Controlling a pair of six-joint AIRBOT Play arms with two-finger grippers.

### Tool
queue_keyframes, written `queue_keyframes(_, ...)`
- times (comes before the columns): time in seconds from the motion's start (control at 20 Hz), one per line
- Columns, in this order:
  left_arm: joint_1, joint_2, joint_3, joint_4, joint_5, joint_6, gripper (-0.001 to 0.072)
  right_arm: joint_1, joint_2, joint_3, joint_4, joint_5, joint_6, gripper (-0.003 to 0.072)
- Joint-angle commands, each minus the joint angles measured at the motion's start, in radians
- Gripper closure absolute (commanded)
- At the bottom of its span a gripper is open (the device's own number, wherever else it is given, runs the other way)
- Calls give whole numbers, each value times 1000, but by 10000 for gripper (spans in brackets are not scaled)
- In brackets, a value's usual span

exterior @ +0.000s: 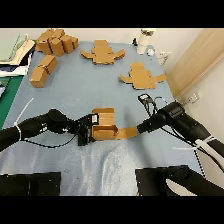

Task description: Fold the box.

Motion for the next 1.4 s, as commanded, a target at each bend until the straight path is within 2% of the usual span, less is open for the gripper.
queue_keyframes(0.0, 1, -1, 1, 0, 1, 1, 247, -68, -78, -11, 357, 42, -125, 682)
queue_keyframes(0.1, 1, -1, 1, 0, 1, 1, 247, -61, -125, -11, 517, 62, -214, 683)
queue_keyframes(0.2, 1, -1, 1, 0, 1, 1, 248, -60, -159, -11, 578, 69, -232, 683)
queue_keyframes(0.65, 1, -1, 1, 0, 1, 1, 247, -55, -151, -11, 652, 57, -284, 683)
queue_keyframes(1.0, 1, -1, 1, 0, 1, 1, 247, -55, -66, -11, 666, 51, -280, 683)
queue_keyframes(1.25, 1, -1, 1, 0, 1, 1, 247, -34, -61, -11, 747, 61, -284, 664)
queue_keyframes(1.3, 1, -1, 1, 0, 1, 1, 247, -20, -61, -11, 748, 68, -284, 652)
queue_keyframes(1.35, 1, -1, 1, 0, 1, 1, 248, -4, -61, -11, 748, 80, -283, 434)
